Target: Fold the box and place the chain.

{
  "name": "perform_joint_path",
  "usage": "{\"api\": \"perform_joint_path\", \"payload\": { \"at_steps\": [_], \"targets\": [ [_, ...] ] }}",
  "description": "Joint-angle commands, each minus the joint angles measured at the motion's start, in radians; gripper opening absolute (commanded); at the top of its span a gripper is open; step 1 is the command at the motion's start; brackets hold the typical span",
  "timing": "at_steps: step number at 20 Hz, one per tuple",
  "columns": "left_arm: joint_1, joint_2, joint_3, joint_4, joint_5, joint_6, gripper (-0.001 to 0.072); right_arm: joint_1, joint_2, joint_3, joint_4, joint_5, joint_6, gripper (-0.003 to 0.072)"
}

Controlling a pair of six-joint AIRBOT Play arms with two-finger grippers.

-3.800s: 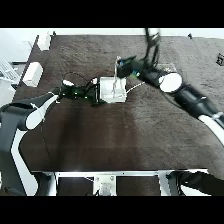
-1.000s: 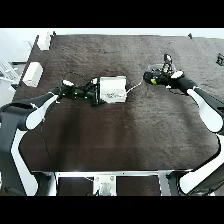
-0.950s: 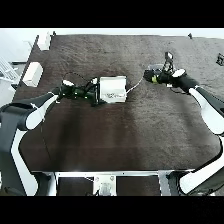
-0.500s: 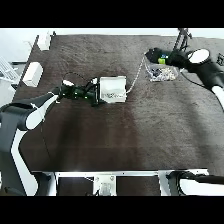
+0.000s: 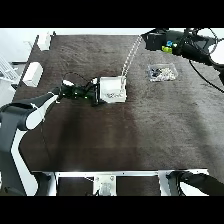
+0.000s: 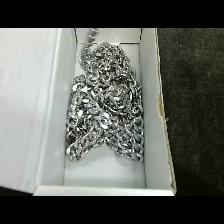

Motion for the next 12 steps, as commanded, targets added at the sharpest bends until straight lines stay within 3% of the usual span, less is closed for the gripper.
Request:
{"api": "perform_joint_path", "payload": {
  "at_steps": [1,7,12],
  "targets": [
    [0.000,0.000,0.000,0.000,0.000,0.000,0.0461,0.063,0.021,0.000,-0.023,-0.002,-0.003,0.0009],
    [0.000,0.000,0.000,0.000,0.000,0.000,0.0462,0.090,-0.017,-0.055,-0.023,-0.003,-0.003,0.0009],
    [0.000,0.000,0.000,0.000,0.000,0.000,0.0462,0.089,-0.035,-0.222,-0.024,-0.056,-0.003,0.0011]
  ]
}}
